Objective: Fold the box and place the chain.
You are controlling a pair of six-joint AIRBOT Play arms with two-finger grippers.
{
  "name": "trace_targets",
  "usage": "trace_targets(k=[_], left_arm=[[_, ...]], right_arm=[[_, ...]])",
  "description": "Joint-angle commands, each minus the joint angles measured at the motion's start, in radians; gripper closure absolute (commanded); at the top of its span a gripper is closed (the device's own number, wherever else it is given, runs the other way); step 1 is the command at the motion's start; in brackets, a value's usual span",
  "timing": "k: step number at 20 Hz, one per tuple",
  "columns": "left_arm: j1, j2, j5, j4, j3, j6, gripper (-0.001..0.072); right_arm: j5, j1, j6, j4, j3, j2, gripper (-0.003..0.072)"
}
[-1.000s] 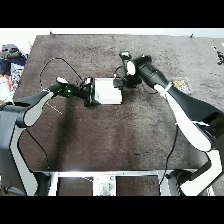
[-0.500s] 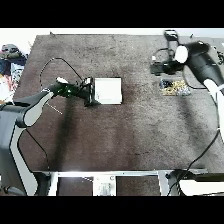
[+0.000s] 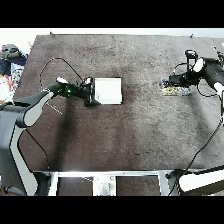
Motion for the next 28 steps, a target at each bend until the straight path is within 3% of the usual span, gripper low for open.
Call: trace_targets(k=[1,4,5,14,16,27,28], left_arm=[[0.000,0.000,0.000,0.000,0.000,0.000,0.0414],[0.000,0.000,0.000,0.000,0.000,0.000,0.0414],[0.000,0.000,0.000,0.000,0.000,0.000,0.0414],[0.000,0.000,0.000,0.000,0.000,0.000,0.0414],[0.000,0.000,0.000,0.000,0.000,0.000,0.0414],[0.000,0.000,0.000,0.000,0.000,0.000,0.0414],[0.000,0.000,0.000,0.000,0.000,0.000,0.0414]], right_arm=[[-0.026,-0.020,-0.008,0.013,-0.003,-0.042,0.0407],[-0.024,-0.020,-0.008,0.013,-0.003,-0.071,0.0419],[-0.024,-0.020,-0.008,0.013,-0.003,-0.079,0.0467],[-0.052,-0.020,-0.007,0.013,-0.003,-0.106,0.0469],[-0.045,-0.020,-0.006,0.013,-0.003,-0.108,0.0660],[-0.038,-0.019,-0.003,0.013,-0.003,0.028,0.0673],[-0.029,-0.022,0.018,0.013,-0.003,0.037,0.0566]])
